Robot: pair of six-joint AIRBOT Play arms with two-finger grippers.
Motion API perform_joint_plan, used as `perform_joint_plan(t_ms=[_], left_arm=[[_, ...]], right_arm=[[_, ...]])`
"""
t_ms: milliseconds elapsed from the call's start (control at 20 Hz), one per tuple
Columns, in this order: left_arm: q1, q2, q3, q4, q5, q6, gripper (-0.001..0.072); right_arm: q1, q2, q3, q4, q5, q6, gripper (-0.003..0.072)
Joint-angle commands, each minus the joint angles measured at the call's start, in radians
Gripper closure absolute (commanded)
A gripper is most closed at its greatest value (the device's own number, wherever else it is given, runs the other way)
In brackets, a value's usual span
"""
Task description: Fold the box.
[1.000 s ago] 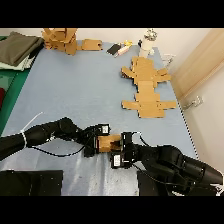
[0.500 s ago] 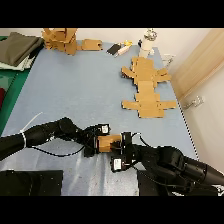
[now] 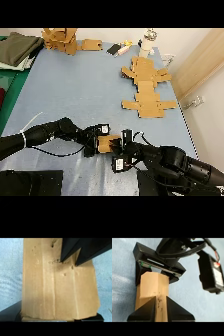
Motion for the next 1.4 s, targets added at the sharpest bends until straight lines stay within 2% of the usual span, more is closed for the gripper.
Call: perform_joint_plan(t_ms=[0,50,100,150,200,300,350,600,750,1000,1350], left_arm=[[0.0,0.0,0.0,0.0,0.0,0.0,0.01],[0.0,0.0,0.0,0.0,0.0,0.0,0.01],[0.0,0.0,0.0,0.0,0.0,0.0,0.01],[0.0,0.0,0.0,0.0,0.0,0.0,0.01],[0.0,0.0,0.0,0.0,0.0,0.0,0.01],[0.0,0.0,0.0,0.0,0.0,0.0,0.01],[0.0,0.0,0.0,0.0,0.0,0.0,0.01],[0.0,0.0,0.0,0.0,0.0,0.0,0.01],[0.0,0.0,0.0,0.0,0.0,0.0,0.01],[0.0,0.0,0.0,0.0,0.0,0.0,0.01],[0.0,0.0,0.0,0.0,0.0,0.0,0.01]], right_arm=[[-0.011,-0.018,0.002,-0.016,0.03,0.002,0.0495],[-0.009,-0.022,0.003,-0.016,0.033,0.002,0.0489],[-0.007,-0.021,0.008,-0.002,0.032,0.002,0.0432],[0.001,-0.015,0.011,0.016,0.026,0.002,0.0332],[0.006,-0.005,0.012,0.041,0.01,0.002,0.0303],[0.018,0.009,0.012,0.071,-0.035,0.002,0.0303],[0.018,0.009,0.012,0.078,-0.051,0.002,0.0279],[0.018,0.001,0.011,0.079,-0.079,0.002,0.0278],[0.017,-0.034,0.011,0.066,-0.069,0.002,0.0278],[0.017,-0.079,0.013,-0.023,0.013,0.002,0.0278],[0.017,-0.08,0.035,-0.048,0.006,0.003,0.0288]])
